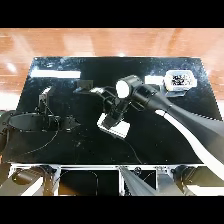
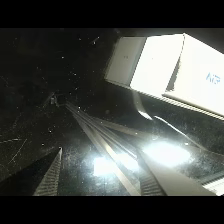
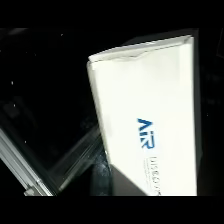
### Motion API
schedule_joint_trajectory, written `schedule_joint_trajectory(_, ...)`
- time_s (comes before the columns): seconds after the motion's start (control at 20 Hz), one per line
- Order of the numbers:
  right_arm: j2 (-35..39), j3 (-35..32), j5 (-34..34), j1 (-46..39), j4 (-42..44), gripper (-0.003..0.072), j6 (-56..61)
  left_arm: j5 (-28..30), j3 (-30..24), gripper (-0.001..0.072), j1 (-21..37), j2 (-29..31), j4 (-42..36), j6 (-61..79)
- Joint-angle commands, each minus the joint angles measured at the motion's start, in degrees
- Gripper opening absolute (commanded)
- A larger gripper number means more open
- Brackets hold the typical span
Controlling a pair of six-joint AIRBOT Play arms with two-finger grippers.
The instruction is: Fold the box and place the chain.
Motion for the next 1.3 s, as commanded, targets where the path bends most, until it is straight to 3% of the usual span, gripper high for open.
schedule_joint_trajectory(0.0,3.58,-0.72,-4.22,-3.26,0.46,0.0029,7.45,0.04,0.00,0.0564,0.00,-0.04,0.00,0.02)
schedule_joint_trajectory(0.15,12.96,-13.27,-17.57,-8.15,3.26,0.0027,19.98,-0.04,0.00,0.0564,0.00,-0.04,0.00,0.02)
schedule_joint_trajectory(0.3,18.67,-30.18,-30.34,-10.05,22.01,0.0029,21.97,-0.07,0.00,0.0564,0.00,-0.09,0.02,0.02)
schedule_joint_trajectory(0.4,18.23,-36.35,-36.33,-8.76,32.24,0.0029,19.39,-0.04,0.00,0.0564,0.00,-0.44,0.00,0.00)
schedule_joint_trajectory(0.8,15.56,-37.03,-38.97,-5.77,35.34,0.0029,16.98,-0.07,0.00,0.0564,0.00,-2.45,0.00,0.02)
schedule_joint_trajectory(1.25,14.75,-37.03,-37.66,-5.79,30.62,0.0029,16.76,-0.31,0.00,0.0564,0.00,-2.45,0.00,0.02)
